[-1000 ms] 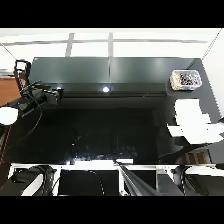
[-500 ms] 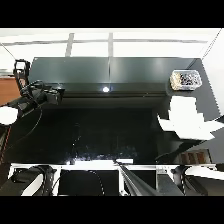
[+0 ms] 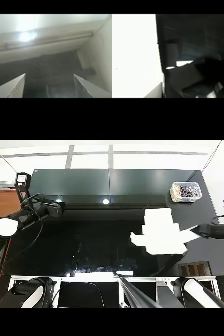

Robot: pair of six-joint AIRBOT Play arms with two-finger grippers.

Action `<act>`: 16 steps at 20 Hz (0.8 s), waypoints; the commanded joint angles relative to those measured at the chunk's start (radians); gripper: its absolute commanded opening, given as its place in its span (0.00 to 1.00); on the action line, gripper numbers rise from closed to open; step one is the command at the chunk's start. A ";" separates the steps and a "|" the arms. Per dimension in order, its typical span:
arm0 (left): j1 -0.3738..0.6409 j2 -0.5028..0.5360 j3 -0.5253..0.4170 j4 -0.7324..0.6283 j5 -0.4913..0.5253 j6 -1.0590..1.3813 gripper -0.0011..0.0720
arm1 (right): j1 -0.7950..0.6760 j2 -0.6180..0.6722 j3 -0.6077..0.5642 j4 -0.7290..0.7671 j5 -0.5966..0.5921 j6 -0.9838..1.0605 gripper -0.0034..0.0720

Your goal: Fold the box and place the chain.

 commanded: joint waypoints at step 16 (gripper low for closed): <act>-0.099 -0.671 0.267 -0.554 -0.584 0.219 0.96 | 0.946 0.236 -0.352 0.534 -0.718 0.010 0.07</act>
